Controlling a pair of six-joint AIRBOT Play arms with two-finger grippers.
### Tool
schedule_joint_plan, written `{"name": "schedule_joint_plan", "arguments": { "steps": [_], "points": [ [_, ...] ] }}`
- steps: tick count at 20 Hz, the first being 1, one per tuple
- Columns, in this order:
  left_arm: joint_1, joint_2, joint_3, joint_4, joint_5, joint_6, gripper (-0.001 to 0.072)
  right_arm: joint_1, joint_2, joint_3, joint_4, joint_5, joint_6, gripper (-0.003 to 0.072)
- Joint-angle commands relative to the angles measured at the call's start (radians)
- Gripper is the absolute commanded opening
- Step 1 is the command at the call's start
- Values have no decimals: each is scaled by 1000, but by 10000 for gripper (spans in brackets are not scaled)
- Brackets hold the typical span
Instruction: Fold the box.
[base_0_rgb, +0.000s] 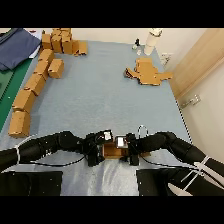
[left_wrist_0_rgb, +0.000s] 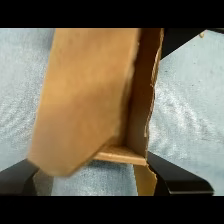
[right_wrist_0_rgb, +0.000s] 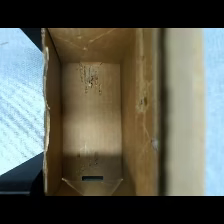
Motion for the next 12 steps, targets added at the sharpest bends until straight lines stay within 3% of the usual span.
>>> {"name": "schedule_joint_plan", "arguments": {
  "steps": [1, 12],
  "points": [
    [-1, -3, 3, 1, 26, 68, 698, 0, 0, 0, 0, 0, 0, 577],
    [-52, -15, 4, 1, 11, 110, 697, 0, 0, 0, 0, 0, 0, 577]
  ]
}}
